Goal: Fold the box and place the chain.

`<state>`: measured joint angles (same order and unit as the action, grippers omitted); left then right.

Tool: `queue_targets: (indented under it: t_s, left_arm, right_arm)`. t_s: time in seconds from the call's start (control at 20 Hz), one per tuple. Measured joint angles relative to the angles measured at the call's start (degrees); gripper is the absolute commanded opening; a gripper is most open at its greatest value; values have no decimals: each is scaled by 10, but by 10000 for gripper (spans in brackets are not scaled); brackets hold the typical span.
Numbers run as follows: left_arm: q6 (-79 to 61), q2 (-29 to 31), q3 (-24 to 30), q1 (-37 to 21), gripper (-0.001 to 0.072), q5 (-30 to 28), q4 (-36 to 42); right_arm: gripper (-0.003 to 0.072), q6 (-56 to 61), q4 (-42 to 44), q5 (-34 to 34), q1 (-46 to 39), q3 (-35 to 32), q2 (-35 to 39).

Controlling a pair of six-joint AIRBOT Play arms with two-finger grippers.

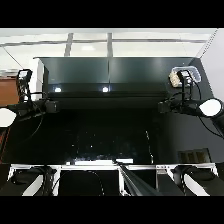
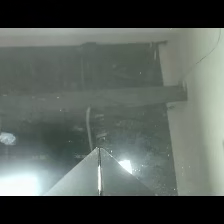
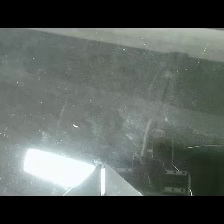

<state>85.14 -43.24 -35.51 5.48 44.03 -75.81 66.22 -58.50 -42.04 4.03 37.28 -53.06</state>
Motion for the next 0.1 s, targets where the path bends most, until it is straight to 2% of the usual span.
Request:
queue_targets:
  t_s: [0.1]
  left_arm:
    - [2, 4, 5, 1, 26, -3, 0]
  right_arm:
    - [23, 0, 0, 1, 0, 0, 0]
